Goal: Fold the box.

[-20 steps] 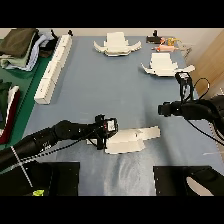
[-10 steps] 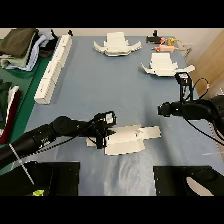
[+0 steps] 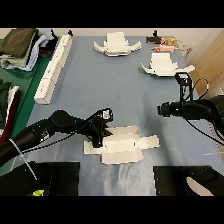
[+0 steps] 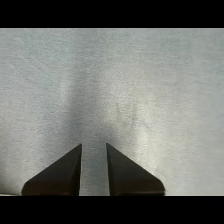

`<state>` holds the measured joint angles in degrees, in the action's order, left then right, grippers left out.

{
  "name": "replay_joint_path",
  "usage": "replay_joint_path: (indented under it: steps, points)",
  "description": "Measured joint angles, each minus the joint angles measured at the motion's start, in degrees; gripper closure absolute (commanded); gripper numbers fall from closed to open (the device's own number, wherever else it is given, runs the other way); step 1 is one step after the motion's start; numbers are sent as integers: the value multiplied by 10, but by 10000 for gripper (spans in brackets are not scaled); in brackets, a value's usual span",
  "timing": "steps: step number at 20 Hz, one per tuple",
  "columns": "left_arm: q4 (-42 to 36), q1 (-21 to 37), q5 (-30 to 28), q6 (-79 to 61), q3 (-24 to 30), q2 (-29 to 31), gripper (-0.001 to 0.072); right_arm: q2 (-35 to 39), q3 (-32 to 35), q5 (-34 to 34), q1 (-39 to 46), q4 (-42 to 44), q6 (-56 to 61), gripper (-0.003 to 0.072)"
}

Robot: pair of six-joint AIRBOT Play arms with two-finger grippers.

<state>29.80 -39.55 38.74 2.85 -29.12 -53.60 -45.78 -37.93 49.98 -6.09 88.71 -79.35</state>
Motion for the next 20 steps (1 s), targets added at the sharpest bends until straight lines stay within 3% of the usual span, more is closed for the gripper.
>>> replay_joint_path:
  steps: [15, 16, 17, 20]
  points:
    - [-3, 3, 61, -4, 0, -19, 698, 0, 0, 2, 0, 10, 0, 474]
    - [-3, 3, 62, -4, 0, -21, 698, 0, 0, 5, 0, 16, 0, 623]
    - [-2, 3, 62, -4, 0, -21, 697, 0, 0, 11, 0, 24, -1, 686]
    - [-1, 3, 63, -4, 0, -21, 697, 2, 0, 49, 0, 63, -27, 687]
